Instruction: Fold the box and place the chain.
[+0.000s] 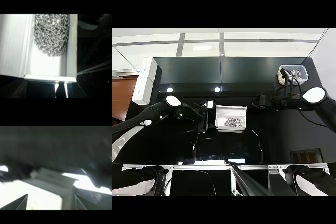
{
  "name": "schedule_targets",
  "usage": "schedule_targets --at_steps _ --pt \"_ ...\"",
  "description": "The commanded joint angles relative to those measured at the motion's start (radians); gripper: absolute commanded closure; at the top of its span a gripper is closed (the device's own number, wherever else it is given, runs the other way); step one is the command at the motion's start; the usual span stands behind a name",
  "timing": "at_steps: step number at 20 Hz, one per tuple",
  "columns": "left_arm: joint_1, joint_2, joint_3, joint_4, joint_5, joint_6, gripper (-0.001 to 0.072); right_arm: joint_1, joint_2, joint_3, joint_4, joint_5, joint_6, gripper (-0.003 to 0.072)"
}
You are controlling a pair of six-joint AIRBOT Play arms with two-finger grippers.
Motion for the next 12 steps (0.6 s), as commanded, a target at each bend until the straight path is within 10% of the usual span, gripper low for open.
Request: schedule_targets --at_steps 1,12 --pt "-0.008 -0.001 0.001 0.019 0.002 0.0 0.025 0.093 -0.06 0.029 0.102 -0.128 -0.05 0.0021" --pt "-0.008 -0.001 0.001 0.019 0.002 0.0 0.0249 0.235 -0.093 0.064 -0.003 0.146 -0.784 0.0021"
